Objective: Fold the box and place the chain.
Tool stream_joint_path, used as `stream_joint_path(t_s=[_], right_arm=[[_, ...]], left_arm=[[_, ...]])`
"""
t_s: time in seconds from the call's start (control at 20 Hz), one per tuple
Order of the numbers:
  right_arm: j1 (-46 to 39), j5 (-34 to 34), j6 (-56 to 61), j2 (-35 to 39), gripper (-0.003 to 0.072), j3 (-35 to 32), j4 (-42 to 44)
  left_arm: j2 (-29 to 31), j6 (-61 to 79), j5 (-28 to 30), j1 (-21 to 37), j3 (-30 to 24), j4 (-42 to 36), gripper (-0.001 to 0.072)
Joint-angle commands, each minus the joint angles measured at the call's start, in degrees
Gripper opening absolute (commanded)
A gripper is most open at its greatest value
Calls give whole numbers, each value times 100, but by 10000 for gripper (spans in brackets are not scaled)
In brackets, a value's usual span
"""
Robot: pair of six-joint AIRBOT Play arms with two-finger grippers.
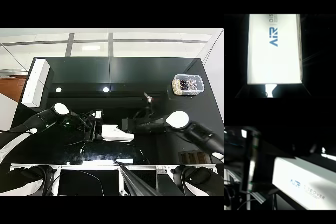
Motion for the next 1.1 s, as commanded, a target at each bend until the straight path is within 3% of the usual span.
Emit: stream_joint_path(t_s=[0.0,0.05,0.3,0.6,0.8,1.05], right_arm=[[-710,490,-42,514,39,258,-400],[-1023,625,-39,636,39,271,-590],[-2225,1143,-42,828,39,269,-1213],[-2813,1147,-42,828,38,269,-2151],[-2833,1058,-48,828,38,267,-2157],[-2833,892,-46,828,38,267,-2155]], left_arm=[[35,15,15,26,2,153,600],[96,-9,22,48,9,271,710],[774,-619,-111,310,22,925,712],[1604,-2280,-398,369,118,949,712],[1346,-2719,-363,55,678,1032,711],[236,-2647,-350,-647,1467,1069,711]])
